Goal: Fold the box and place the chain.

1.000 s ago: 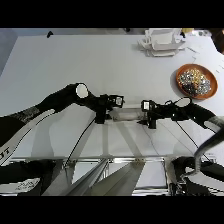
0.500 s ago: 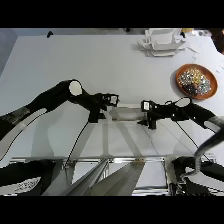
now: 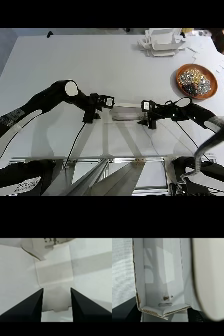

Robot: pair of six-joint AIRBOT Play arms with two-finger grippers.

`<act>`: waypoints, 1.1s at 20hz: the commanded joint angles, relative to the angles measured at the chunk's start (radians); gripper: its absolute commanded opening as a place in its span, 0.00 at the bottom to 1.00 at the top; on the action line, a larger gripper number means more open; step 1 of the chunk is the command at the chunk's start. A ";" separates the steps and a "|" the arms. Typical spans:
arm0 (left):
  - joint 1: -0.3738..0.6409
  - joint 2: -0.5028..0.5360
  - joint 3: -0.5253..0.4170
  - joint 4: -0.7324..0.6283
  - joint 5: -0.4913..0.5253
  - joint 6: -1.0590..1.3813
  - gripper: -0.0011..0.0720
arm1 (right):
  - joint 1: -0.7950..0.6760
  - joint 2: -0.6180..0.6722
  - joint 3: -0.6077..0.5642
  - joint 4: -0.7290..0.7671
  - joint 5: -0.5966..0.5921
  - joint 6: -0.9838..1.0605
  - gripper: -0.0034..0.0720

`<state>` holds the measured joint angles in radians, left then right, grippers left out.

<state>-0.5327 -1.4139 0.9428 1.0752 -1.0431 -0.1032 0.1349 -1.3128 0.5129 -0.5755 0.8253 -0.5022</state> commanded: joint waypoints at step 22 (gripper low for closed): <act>-0.021 -0.006 -0.017 -0.215 0.053 0.050 0.48 | 0.000 0.001 0.000 0.000 0.002 0.000 0.59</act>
<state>-0.5598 -1.3636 0.9257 0.8238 -0.9569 -0.0311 0.1349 -1.3128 0.5129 -0.5755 0.8268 -0.5026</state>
